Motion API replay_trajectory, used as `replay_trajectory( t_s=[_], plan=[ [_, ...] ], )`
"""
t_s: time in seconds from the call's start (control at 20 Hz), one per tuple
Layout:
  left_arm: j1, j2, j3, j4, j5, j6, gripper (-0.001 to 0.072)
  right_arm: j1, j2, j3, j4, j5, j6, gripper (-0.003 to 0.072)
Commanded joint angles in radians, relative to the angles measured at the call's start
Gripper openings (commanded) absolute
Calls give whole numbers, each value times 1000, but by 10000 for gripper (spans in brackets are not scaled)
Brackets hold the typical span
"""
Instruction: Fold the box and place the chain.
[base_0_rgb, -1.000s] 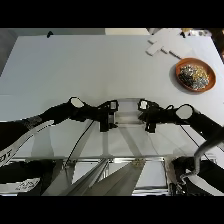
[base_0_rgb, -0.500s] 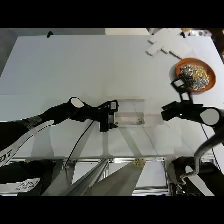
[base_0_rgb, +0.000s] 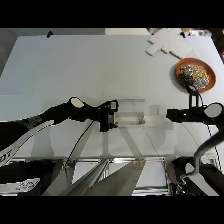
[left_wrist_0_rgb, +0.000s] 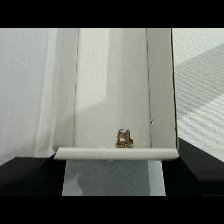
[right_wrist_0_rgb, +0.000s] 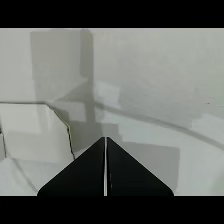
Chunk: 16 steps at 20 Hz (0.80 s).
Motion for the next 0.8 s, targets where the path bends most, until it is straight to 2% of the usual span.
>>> replay_trajectory(
  t_s=[0.0, 0.25, 0.6, 0.65, 0.7, 0.75],
  plan=[
    [0, 0, 0, 0, 0, 0, 229, 21, -95, 0, 112, 55, -45, 12],
    [0, 0, 0, 0, 0, 0, 229, 103, -172, 0, 309, 43, -146, 12],
    [1, 0, 0, 0, 0, 0, 229, 129, -137, 1, 360, 66, -168, 19],
    [0, 0, 0, 0, 0, 0, 229, 129, -111, 1, 360, 68, -168, 60],
    [0, 0, 0, 0, 0, 0, 229, 129, -87, 1, 360, 72, -168, 62],
    [0, 0, 0, 0, 0, 0, 229, 129, -65, 1, 361, 79, -168, 133]
  ],
)
